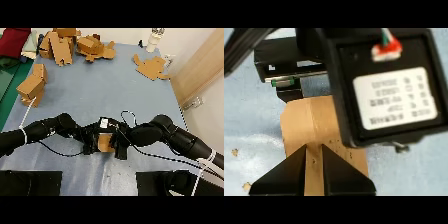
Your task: Fold the box.
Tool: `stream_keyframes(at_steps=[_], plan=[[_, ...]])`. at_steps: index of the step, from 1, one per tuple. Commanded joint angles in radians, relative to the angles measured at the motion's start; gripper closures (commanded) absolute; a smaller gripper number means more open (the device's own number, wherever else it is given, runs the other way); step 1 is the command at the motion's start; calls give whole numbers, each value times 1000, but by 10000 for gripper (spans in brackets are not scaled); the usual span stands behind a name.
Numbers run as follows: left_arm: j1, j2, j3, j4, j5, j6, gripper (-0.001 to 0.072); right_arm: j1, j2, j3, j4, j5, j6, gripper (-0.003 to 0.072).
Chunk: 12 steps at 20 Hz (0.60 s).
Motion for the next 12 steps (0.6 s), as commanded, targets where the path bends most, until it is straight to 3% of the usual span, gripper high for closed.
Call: stream_keyframes(at_steps=[1,3,12], plan=[[1,0,0,0,0,0,377,41,3,1,-86,11,-34,518],[1,0,0,0,0,0,377,77,3,1,-126,11,-32,343],[1,0,0,0,0,0,377,96,1,1,-249,10,23,331]])
